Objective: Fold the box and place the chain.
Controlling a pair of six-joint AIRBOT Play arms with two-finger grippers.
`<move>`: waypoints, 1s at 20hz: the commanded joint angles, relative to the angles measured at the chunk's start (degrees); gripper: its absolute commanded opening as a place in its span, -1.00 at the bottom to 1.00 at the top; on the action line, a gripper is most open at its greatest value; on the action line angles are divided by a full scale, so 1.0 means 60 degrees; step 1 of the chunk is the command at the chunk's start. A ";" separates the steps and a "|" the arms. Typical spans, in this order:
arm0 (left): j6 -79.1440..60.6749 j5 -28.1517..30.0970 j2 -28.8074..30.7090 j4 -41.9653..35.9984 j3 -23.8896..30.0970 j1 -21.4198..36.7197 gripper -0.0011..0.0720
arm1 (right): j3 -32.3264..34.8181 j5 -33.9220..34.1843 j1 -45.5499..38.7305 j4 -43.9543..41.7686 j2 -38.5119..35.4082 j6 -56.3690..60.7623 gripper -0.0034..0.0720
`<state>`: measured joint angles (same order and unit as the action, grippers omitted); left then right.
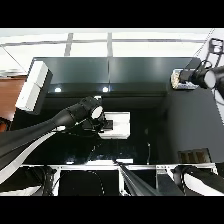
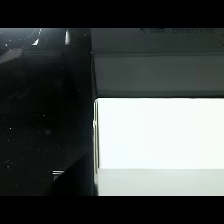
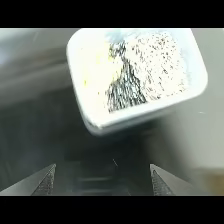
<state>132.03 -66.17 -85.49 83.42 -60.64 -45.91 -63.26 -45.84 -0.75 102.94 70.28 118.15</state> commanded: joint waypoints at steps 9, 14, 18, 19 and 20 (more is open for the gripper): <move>0.0000 0.0284 -0.0004 0.0011 0.0000 0.0007 -0.90 | -0.7235 -0.3654 -0.2521 -0.2382 0.6721 -0.0882 0.68; 0.0000 0.0266 -0.0004 0.0011 0.0000 0.0007 -0.90 | -0.7541 -0.3388 -0.2677 -0.1814 0.7311 -0.0885 0.68; 0.0000 0.0273 -0.0004 0.0015 0.0000 0.0007 -0.90 | -0.7541 -0.2983 -0.2710 -0.2197 0.7537 -0.1126 0.64; 0.0000 0.0270 -0.0004 0.0011 0.0000 0.0007 -0.90 | -0.7537 -0.2998 -0.2707 -0.2193 0.7570 -0.1184 0.52; 0.0000 0.0266 -0.0004 0.0011 0.0000 0.0007 -0.90 | -0.7537 -0.3049 -0.2710 -0.2193 0.7592 -0.1239 0.41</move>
